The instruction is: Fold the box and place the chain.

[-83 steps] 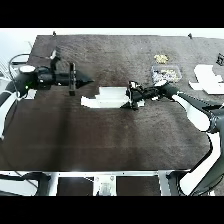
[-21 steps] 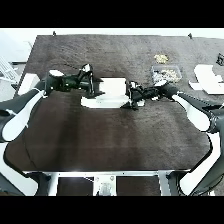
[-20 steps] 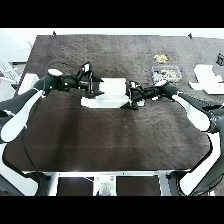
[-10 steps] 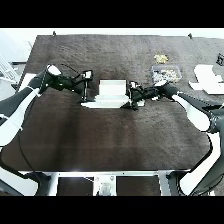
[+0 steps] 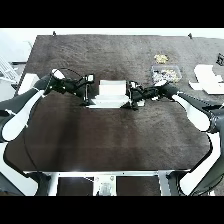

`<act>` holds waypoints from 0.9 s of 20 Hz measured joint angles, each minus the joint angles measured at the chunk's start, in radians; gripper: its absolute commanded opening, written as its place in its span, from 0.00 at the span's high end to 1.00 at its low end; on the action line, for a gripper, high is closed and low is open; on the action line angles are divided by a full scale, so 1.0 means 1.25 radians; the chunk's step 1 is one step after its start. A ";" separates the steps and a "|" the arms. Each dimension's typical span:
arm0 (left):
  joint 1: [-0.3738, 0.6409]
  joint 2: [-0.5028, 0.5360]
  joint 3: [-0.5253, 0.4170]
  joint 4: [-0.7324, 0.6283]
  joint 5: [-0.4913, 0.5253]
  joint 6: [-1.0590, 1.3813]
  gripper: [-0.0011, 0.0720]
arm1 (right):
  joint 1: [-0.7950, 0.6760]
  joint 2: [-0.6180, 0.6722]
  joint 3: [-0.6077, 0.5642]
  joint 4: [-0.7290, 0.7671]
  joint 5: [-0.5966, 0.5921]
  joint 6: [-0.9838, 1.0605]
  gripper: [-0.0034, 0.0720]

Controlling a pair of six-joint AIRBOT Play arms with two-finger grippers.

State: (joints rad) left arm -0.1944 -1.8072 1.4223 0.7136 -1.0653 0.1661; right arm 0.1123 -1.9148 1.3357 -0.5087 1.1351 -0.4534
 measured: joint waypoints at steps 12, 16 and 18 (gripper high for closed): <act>-0.013 -0.014 0.000 -0.020 0.008 -0.006 0.38 | 0.000 0.000 0.000 0.000 0.000 0.000 0.18; -0.013 -0.014 0.000 -0.021 0.008 -0.007 0.58 | 0.000 0.000 0.000 0.000 0.000 0.000 0.18; -0.013 -0.014 0.000 -0.026 0.007 -0.007 0.58 | 0.000 0.000 0.000 0.000 0.000 0.000 0.18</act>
